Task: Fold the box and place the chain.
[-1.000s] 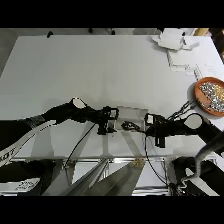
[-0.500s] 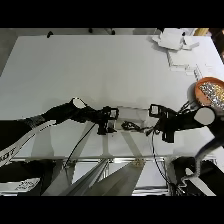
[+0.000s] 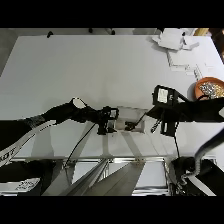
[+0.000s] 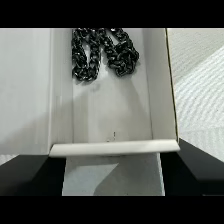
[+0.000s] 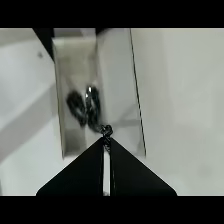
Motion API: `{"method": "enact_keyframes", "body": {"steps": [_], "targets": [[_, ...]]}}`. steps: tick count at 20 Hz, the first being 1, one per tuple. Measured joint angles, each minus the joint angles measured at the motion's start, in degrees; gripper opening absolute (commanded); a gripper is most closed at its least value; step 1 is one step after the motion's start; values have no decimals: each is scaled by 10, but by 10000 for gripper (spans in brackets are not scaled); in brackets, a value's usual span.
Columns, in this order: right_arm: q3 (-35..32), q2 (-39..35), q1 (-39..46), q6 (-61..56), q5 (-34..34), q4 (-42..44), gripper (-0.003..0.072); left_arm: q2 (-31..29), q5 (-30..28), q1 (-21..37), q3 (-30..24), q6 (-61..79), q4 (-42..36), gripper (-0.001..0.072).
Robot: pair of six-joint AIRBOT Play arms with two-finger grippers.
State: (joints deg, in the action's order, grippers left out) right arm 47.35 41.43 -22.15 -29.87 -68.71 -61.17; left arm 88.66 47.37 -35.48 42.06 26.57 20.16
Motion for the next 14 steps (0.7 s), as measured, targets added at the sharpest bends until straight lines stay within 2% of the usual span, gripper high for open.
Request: {"method": "enact_keyframes", "body": {"steps": [5,9,10,11,14], "targets": [[10,59,-106,-23,60,13,22,0,0,0,0,0,0,254],[11,138,-145,-32,96,7,36,0,0,0,0,0,0,254],[11,157,-149,-35,101,0,126,0,0,0,0,0,0,254],[11,173,-152,-38,105,-7,173,0,0,0,0,0,0,254],[12,188,-154,-44,111,-25,203,0,0,0,0,0,0,254]]}}
